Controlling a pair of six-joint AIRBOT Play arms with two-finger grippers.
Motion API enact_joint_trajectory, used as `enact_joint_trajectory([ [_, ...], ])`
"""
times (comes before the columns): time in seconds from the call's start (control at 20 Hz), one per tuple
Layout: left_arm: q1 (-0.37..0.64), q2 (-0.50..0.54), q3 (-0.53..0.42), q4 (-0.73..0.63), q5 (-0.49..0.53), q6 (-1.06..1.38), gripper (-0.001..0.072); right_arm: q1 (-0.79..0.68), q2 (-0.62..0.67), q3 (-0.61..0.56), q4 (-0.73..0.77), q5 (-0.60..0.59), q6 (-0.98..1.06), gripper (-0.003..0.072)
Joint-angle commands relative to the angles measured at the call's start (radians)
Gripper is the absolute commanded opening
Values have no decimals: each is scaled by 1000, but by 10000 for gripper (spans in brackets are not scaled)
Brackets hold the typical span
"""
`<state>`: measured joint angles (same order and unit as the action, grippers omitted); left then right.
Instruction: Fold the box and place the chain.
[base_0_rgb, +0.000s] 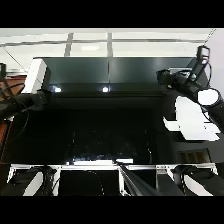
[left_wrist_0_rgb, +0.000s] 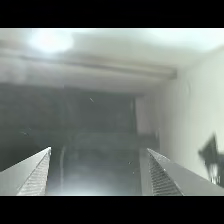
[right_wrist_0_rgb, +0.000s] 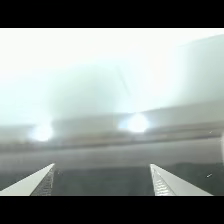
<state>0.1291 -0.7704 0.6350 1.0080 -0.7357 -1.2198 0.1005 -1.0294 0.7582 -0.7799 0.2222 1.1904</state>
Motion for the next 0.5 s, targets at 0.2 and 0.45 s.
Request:
enact_joint_trajectory([
  [0.2, -41, -108, 0, 377, -129, -359, 712, -513, -164, 239, -184, 391, 143, 720],
  [0.45, -41, -108, 0, 377, -185, -365, 712, -964, -337, 482, -435, 828, 135, 720],
])
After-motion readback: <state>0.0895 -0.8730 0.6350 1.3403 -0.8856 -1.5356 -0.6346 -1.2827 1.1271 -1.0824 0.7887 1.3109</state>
